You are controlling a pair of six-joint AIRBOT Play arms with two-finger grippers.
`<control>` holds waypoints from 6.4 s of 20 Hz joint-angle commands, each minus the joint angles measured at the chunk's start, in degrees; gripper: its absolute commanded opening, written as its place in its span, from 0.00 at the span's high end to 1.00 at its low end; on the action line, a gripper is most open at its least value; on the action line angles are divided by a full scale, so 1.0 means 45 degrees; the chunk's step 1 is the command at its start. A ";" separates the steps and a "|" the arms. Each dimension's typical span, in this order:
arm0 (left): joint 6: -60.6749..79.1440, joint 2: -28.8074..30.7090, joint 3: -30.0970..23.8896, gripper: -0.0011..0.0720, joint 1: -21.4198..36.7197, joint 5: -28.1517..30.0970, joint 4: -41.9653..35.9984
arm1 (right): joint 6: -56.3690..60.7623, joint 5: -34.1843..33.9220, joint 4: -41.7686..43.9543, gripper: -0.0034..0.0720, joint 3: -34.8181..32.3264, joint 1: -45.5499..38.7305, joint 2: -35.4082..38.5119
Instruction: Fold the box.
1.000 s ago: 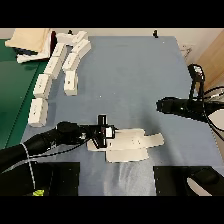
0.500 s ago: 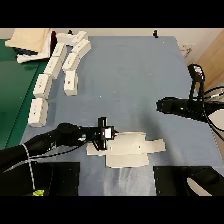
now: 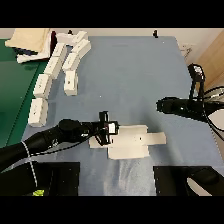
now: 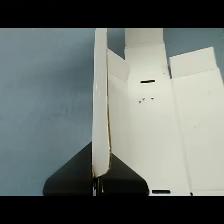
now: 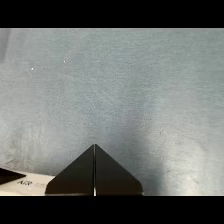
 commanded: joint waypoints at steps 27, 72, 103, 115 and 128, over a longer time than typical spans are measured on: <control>-0.1389 0.0087 -0.0267 0.97 -0.1190 0.1239 -0.0748 | 0.0005 -0.0068 0.0010 0.95 0.0015 0.0015 0.0005; -0.8301 0.0146 -0.0209 0.97 0.0908 -0.4915 0.6081 | 0.3759 0.7830 0.1413 0.95 -0.0699 0.6324 0.1613; -0.8306 0.0146 -0.0209 0.97 0.0903 -0.4915 0.6081 | 0.6120 0.4974 -0.9398 0.02 -0.1889 1.6140 -0.2463; -0.8301 0.0146 -0.0209 0.97 0.0908 -0.4915 0.6081 | 1.0151 0.6096 -0.9122 0.01 -0.1889 1.6140 -0.2458; -0.8301 0.0146 -0.0209 0.97 0.0903 -0.4915 0.6081 | 0.2385 0.1991 -0.7184 0.00 -0.3507 1.2395 0.0160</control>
